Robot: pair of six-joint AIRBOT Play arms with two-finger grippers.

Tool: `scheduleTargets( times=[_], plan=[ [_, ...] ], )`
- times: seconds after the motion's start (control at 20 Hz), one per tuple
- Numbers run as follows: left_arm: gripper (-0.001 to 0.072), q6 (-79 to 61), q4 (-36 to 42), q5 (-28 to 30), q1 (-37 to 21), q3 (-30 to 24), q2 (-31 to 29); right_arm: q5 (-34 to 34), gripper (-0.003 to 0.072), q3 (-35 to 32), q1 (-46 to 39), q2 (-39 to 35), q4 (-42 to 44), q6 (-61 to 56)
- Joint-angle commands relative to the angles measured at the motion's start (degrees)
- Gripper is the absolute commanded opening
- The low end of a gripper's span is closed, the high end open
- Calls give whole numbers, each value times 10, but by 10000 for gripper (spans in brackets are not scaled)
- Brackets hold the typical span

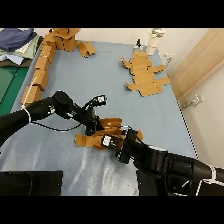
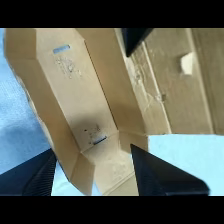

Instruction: Fold the box.

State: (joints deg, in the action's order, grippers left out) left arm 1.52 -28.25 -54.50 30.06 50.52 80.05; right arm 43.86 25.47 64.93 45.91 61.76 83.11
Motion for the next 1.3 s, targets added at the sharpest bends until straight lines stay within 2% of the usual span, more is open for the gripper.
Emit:
scheduleTargets(
  times=[0.0,0.4,0.6,0.9,1.05,1.15,1.25],
  plan=[
    [13,0,0,0,0,0,0,-56,718,-10,-72,-14,87,147],
    [13,0,0,0,0,0,0,-71,717,-9,-198,-21,268,382],
    [13,0,0,0,0,0,0,-72,718,-7,-206,-31,260,394],
    [13,0,0,0,0,0,0,-78,718,-7,-258,-27,355,522],
    [13,0,0,0,0,0,0,-77,717,-7,-334,5,537,730],
    [13,0,0,0,0,0,0,-49,717,2,-383,38,646,871],
    [13,0,0,0,0,0,0,3,717,31,-417,86,657,895]
  ],
)
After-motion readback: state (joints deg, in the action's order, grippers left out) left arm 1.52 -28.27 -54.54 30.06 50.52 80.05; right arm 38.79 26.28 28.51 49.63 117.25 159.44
